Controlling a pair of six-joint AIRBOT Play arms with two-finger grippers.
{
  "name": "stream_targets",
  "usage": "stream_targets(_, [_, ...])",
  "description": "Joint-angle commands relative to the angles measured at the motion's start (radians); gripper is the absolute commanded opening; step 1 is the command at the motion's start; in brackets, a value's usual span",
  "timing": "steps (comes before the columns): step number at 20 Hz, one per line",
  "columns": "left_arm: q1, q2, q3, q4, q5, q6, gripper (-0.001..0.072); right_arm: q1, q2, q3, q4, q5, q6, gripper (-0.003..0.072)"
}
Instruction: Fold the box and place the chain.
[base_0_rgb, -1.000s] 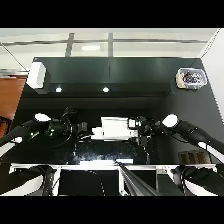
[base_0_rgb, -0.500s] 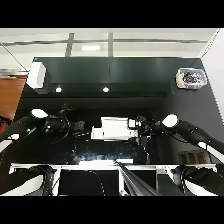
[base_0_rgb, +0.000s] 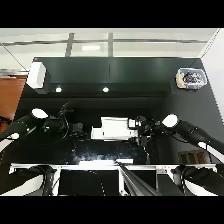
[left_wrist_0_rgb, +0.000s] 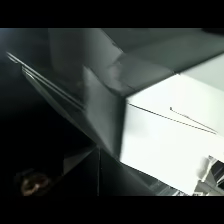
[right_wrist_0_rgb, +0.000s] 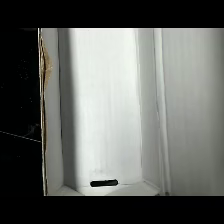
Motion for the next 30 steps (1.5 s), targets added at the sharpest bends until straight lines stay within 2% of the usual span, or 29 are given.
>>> stream_targets(1, [-0.077, -0.014, -0.001, 0.01, 0.039, -0.018, 0.0022, 0.001, 0.0, 0.0, 0.0, 0.0, 0.0, 0.0478])
stream_targets(7, [-0.106, -0.036, -0.001, -0.06, 0.053, 0.067, 0.0025, 0.001, 0.0, 0.0, 0.0, 0.0, 0.0, 0.0478])
stream_targets(11, [-0.105, -0.041, -0.001, -0.193, 0.047, 0.204, 0.0025, 0.001, 0.0, 0.0, 0.0, 0.0, 0.0, 0.0478])
stream_targets(14, [-0.105, -0.038, 0.007, -0.21, 0.045, 0.22, 0.0029, 0.001, 0.0, 0.0, 0.0, 0.0, 0.0, 0.0478])
stream_targets(15, [-0.102, -0.035, 0.01, -0.212, 0.043, 0.219, 0.0109, 0.001, 0.0, 0.0, 0.0, 0.0, 0.0, 0.0478])
stream_targets(17, [-0.09, -0.035, 0.016, -0.214, 0.01, 0.222, 0.0368, 0.001, 0.0, 0.0, 0.0, 0.0, 0.0, 0.0478])
stream_targets(18, [-0.08, -0.035, 0.016, -0.214, -0.011, 0.222, 0.0442, 0.001, 0.0, 0.0, 0.0, 0.0, 0.0, 0.0478])
stream_targets(21, [-0.066, -0.035, 0.017, -0.222, -0.058, 0.222, 0.0444, 0.001, 0.0, 0.0, 0.0, 0.0, 0.0, 0.0478])
stream_targets(22, [-0.066, -0.035, 0.017, -0.234, -0.066, 0.222, 0.0506, 0.001, 0.0, 0.0, 0.0, 0.0, 0.0, 0.0478])
stream_targets(23, [-0.067, -0.035, 0.017, -0.256, -0.075, 0.223, 0.0655, 0.001, 0.0, 0.0, 0.0, 0.0, 0.0, 0.0478])
stream_targets(24, [-0.067, -0.035, 0.021, -0.278, -0.091, 0.233, 0.0711, 0.001, 0.0, 0.0, 0.0, 0.0, 0.0, 0.0478])
stream_targets(27, [-0.076, -0.035, 0.043, -0.317, -0.137, 0.26, 0.0709, 0.001, 0.0, 0.0, 0.0, 0.0, 0.0, 0.0478])
stream_targets(30, [-0.11, -0.035, 0.066, -0.327, -0.14, 0.259, 0.0706, 0.001, 0.0, 0.0, 0.0, 0.0, 0.0, 0.0478])
